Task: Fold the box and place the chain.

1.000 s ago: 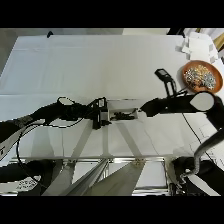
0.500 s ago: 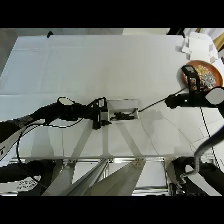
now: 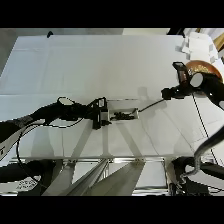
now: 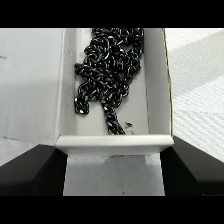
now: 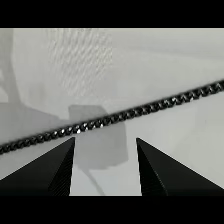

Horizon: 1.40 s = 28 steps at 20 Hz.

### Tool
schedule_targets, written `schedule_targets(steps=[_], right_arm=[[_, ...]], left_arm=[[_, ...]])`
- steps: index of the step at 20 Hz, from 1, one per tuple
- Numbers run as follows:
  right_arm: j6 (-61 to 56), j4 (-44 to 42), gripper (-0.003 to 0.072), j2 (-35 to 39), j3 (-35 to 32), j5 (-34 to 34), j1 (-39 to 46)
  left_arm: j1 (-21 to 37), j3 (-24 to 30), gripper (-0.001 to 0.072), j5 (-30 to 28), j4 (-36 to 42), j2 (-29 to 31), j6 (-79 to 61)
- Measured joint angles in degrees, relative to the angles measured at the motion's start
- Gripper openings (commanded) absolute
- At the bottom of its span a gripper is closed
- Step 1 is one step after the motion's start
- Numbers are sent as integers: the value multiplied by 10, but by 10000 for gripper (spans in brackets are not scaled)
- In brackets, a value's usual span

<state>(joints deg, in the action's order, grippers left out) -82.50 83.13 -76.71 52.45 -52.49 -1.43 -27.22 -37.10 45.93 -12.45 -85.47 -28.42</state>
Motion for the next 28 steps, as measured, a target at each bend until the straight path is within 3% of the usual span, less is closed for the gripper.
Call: schedule_targets(steps=[8,12,13,18,22,28], right_arm=[[-37,37,425,-60,26,-17,-28],[-46,41,382,-74,27,-23,-30],[-47,41,340,-76,28,-23,-30],[-57,45,263,-82,28,-24,-30],[-60,47,40,-83,28,-27,-30],[-55,40,18,-76,28,-51,-31]], left_arm=[[0,0,137,0,0,0,0],[0,0,137,0,0,0,0],[0,0,137,0,0,0,0],[0,0,137,0,0,0,0],[0,0,137,0,0,0,0],[0,0,137,0,0,0,0]])
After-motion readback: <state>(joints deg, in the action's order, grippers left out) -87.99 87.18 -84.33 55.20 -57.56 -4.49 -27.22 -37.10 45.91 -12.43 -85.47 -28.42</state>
